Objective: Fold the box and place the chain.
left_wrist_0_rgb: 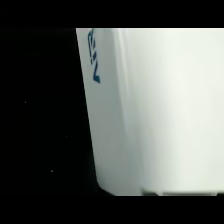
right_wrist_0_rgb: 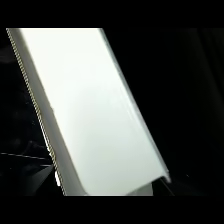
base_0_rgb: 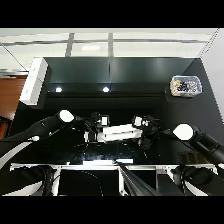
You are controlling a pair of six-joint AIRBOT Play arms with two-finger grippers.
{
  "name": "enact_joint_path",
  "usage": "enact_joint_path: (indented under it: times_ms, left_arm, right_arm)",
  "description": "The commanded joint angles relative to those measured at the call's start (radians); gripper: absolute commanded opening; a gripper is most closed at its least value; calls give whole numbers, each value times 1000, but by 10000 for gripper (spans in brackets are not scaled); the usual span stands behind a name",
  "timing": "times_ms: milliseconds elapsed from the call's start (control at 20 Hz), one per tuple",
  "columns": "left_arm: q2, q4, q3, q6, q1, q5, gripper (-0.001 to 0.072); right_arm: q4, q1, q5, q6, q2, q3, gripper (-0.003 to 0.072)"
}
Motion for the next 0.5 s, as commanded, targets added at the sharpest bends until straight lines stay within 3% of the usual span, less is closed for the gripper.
enact_joint_path:
  times_ms: [0, 450]
  left_arm:
    - [0, 0, 0, 1, -1, 0, 29]
    - [0, 0, 0, 1, -1, 3, 29]
  right_arm:
    - [146, -3, 27, -166, -57, 1, 668]
    - [136, -130, 90, -217, -40, 8, 668]
